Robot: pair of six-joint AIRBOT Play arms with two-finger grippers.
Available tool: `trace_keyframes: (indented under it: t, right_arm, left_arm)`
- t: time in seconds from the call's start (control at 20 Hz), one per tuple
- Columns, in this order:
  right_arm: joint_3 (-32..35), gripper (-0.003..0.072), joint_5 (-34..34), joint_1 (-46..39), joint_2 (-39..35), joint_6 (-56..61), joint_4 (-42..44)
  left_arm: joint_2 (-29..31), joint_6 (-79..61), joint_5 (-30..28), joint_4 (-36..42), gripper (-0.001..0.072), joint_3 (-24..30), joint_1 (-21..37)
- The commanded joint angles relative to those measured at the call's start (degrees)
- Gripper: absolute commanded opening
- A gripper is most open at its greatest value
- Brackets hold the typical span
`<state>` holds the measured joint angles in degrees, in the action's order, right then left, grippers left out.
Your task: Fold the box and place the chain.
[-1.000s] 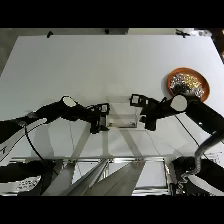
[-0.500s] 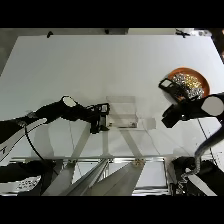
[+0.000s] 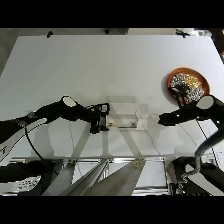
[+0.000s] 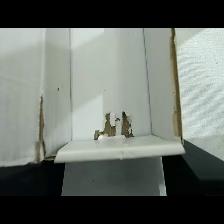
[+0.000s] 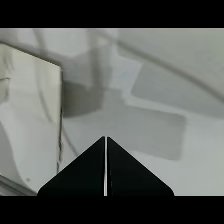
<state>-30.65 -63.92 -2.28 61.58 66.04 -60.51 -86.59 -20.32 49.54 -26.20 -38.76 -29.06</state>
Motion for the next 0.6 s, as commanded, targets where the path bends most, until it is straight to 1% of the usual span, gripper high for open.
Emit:
trace_keyframes:
  t: [0.0, 0.15, 0.45, 0.55]
  right_arm:
    - [0.9, 0.0009, 1.1, -0.6, 8.6, -5.2, 8.9]
    - [0.9, 0.0009, -0.1, -0.5, 10.9, -9.8, 13.9]
    - [1.6, 0.0009, 0.0, -0.5, 12.3, -11.2, 14.8]
    - [1.7, 0.0009, -1.0, -0.5, 12.3, -12.8, 17.2]
  left_arm:
    - [0.0, 0.0, 0.0, 0.0, 0.0202, -0.1, 0.0]
    - [0.0, 0.0, 0.0, 0.0, 0.0202, -0.1, 0.0]
    - [0.0, 0.0, 0.0, 0.0, 0.0202, -0.1, 0.0]
    - [0.0, 0.0, 0.0, 0.0, 0.0202, -0.1, 0.0]
